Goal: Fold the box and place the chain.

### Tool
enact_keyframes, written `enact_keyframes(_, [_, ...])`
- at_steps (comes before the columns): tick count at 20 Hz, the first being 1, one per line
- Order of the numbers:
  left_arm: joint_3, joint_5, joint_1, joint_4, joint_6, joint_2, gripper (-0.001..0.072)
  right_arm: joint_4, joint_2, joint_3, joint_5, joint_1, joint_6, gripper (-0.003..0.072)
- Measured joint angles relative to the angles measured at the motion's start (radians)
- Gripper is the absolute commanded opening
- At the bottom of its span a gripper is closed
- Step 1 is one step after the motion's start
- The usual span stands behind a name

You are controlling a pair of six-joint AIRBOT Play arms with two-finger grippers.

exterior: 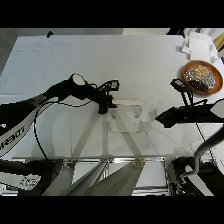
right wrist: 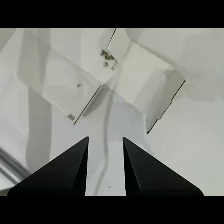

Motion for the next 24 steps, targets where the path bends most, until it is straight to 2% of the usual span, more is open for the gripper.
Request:
enact_keyframes(12, [0.016,0.037,-0.025,0.042,-0.003,0.008,0.0009,-0.008,0.0,0.0,-0.006,0.0,-0.001,0.0237])
enact_keyframes(24, [0.016,0.044,-0.026,0.011,-0.005,0.008,0.0009,-0.011,0.0,0.0,-0.006,0.0,-0.018,0.0237])
